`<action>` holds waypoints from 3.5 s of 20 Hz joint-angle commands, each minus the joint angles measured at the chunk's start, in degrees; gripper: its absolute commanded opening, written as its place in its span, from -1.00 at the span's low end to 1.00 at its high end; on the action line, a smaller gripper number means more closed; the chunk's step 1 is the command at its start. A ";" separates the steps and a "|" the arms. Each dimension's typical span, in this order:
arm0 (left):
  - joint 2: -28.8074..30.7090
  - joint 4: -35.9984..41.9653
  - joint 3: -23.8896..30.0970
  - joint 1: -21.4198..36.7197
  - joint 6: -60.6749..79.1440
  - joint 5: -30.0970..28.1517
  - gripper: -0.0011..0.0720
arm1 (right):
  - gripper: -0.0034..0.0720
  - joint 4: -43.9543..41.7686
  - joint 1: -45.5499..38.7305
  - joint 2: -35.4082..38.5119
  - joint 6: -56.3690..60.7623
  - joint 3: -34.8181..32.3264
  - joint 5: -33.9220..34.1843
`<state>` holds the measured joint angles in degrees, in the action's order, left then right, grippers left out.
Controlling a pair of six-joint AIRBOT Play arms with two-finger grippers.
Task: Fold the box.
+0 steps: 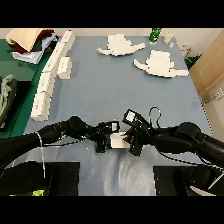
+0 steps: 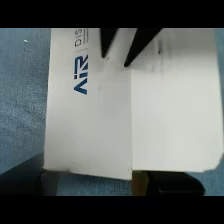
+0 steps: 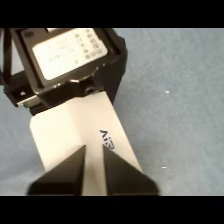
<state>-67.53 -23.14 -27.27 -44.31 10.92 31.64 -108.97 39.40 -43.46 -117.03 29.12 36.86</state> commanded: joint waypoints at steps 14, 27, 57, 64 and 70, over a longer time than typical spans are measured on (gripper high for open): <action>0.02 -0.02 -0.04 0.02 0.00 0.00 0.32 | 0.33 6.08 3.85 -2.05 -20.65 -0.33 -3.39; 0.02 -0.02 -0.04 0.02 0.00 -0.02 0.32 | 0.33 6.12 6.05 -4.22 -21.66 -0.72 -4.87; 0.02 -0.02 -0.04 0.02 0.00 -0.02 0.32 | 0.32 5.01 5.22 0.68 -16.94 0.20 -4.57; 0.02 -0.02 -0.04 0.02 0.00 -0.02 0.32 | 0.32 6.80 6.05 -4.24 -16.96 0.22 -2.54; 0.02 -0.02 -0.04 0.02 0.00 -0.02 0.32 | 0.32 12.52 6.05 -4.31 -16.94 0.76 -3.72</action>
<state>-67.53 -23.11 -27.27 -44.31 10.90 31.51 -99.72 45.41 -47.55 -133.97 29.47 33.56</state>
